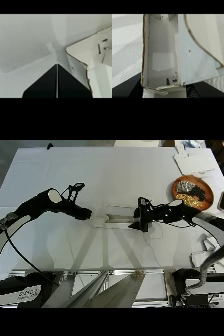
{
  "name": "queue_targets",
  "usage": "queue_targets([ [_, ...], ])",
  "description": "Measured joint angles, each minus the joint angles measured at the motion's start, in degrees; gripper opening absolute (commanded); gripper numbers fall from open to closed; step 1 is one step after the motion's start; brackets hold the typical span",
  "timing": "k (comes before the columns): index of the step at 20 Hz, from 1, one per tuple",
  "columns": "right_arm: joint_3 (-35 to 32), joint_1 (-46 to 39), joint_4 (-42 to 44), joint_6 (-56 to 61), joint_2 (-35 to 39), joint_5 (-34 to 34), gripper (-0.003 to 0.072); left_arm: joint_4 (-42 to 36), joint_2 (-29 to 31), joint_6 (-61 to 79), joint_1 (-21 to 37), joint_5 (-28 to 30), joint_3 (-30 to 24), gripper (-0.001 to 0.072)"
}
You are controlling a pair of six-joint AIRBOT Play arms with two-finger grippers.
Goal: Fold the box and place the chain.
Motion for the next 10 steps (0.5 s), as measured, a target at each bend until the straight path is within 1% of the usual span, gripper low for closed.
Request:
queue_targets([
  [3, 0.0, 0.0, -0.02, 0.0, 0.0, 0.0, 0.0461, -0.17, -0.17, -0.39, 0.0, 0.02, -0.85, 0.0008],
  [10, 0.0, 0.0, -0.02, 0.0, 0.0, 0.0, 0.0461, -4.13, -0.22, -0.46, -1.57, -1.01, -1.36, 0.0008],
])
